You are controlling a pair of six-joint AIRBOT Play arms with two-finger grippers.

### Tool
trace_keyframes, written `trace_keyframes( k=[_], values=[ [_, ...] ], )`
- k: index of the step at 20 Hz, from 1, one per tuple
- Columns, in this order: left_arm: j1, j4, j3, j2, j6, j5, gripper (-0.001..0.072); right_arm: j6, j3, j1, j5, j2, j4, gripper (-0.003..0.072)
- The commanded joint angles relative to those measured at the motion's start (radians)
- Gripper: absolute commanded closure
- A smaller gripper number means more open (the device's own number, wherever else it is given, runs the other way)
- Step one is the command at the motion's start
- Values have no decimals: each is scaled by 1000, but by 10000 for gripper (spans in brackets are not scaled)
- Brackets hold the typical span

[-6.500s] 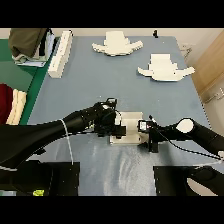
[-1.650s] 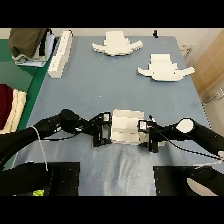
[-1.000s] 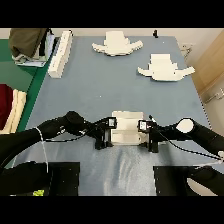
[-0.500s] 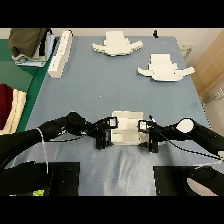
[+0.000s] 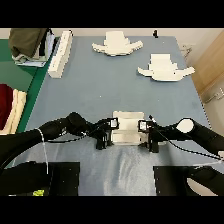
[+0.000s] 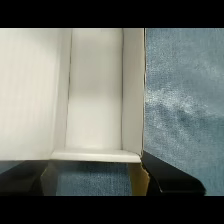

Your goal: Fold the box.

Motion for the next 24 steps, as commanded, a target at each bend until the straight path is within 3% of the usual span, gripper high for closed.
trace_keyframes(
  k=[1, 4, 19, 21, 24],
  values=[
    [-2, 0, 1, 0, 1, 0, 305, 0, 0, 0, 0, 0, 2, 140],
    [-2, 0, 1, 0, 2, 1, 277, 0, 0, 0, 0, 0, 2, 140],
    [-2, 0, 1, 0, 2, 1, 280, 0, 0, 0, 1, 0, 12, 140],
    [-2, 0, 1, 0, 2, 1, 280, -2, 1, 0, -18, 3, 18, -31],
    [-2, 0, 1, 0, 2, 1, 280, 0, 0, 0, -19, 42, 13, -31]
  ],
)
